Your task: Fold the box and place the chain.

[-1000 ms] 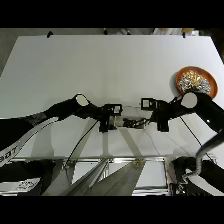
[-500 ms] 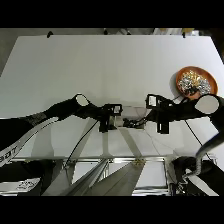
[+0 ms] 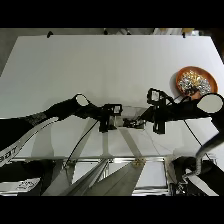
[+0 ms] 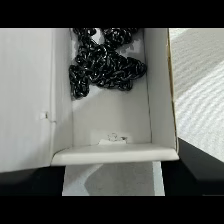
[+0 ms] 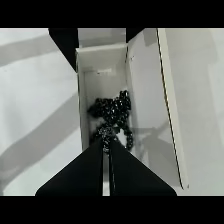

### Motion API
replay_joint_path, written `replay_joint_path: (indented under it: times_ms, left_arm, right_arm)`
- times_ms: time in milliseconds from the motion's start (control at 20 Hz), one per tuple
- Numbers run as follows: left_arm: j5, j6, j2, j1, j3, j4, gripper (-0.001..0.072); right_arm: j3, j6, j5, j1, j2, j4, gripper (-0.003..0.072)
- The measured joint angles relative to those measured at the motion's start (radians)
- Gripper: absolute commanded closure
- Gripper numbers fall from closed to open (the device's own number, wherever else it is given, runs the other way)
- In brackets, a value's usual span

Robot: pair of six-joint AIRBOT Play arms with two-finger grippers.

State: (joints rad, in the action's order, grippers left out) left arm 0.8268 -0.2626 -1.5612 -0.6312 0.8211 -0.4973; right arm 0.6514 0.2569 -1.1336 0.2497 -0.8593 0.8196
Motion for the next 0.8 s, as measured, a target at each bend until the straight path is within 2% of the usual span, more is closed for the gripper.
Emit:
replay_joint_path:
  times_ms: [100,200,400,500,800]
  left_arm:
    - [0.000,0.000,0.000,0.000,0.000,0.000,0.0454]
    - [0.000,0.000,0.000,0.000,0.000,0.000,0.0454]
    - [0.000,0.000,0.000,0.000,0.000,0.000,0.0454]
    - [0.000,0.000,0.000,0.000,0.000,0.000,0.0454]
    - [0.000,0.000,0.000,0.000,0.000,0.000,0.0454]
  right_arm:
    - [0.000,0.000,0.000,0.000,0.000,-0.018,0.0668]
    - [0.000,0.000,0.000,0.000,0.000,-0.028,0.0619]
    - [0.000,0.000,0.000,0.000,0.000,-0.037,0.0618]
    - [0.000,0.000,0.000,0.000,0.000,-0.039,0.0570]
    - [0.000,0.032,0.037,0.000,0.000,-0.010,0.0571]
